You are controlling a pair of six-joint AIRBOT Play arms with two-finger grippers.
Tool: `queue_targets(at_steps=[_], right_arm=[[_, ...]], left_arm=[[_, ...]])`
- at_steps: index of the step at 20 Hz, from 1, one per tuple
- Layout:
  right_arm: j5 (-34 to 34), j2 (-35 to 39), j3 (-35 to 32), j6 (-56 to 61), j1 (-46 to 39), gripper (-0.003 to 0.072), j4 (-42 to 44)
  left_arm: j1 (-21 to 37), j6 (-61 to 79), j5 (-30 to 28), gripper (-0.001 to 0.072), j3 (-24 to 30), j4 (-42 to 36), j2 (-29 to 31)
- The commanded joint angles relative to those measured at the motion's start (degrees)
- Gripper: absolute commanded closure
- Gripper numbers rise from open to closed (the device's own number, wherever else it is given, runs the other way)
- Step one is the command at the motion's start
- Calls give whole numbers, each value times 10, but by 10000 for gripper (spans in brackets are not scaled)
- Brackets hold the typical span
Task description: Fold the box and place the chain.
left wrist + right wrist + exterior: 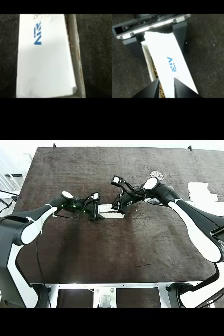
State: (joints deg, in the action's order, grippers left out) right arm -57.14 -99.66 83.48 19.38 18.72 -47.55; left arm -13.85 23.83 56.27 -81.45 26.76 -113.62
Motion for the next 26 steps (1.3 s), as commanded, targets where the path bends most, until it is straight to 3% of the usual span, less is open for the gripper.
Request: queue_targets(at_steps=[1,4,6,10,13,15,19,26], right_arm=[[-5,0,-14,1,7,484,6],[-43,0,-24,1,10,480,25],[-55,0,-34,1,7,307,25],[-54,0,-42,-5,-11,295,32],[-55,9,-38,-33,-40,297,142],[-54,17,-37,-51,-56,362,204],[-54,12,-47,-47,-59,649,216],[-26,-47,-54,-11,-6,670,183]], left_arm=[[0,0,1,649,0,0,0],[0,0,1,649,0,0,0],[0,0,1,649,0,0,0],[0,0,1,649,0,0,0],[0,0,1,649,0,0,0],[0,0,1,650,0,0,0],[0,0,1,649,0,0,0],[0,0,1,649,0,0,0]])
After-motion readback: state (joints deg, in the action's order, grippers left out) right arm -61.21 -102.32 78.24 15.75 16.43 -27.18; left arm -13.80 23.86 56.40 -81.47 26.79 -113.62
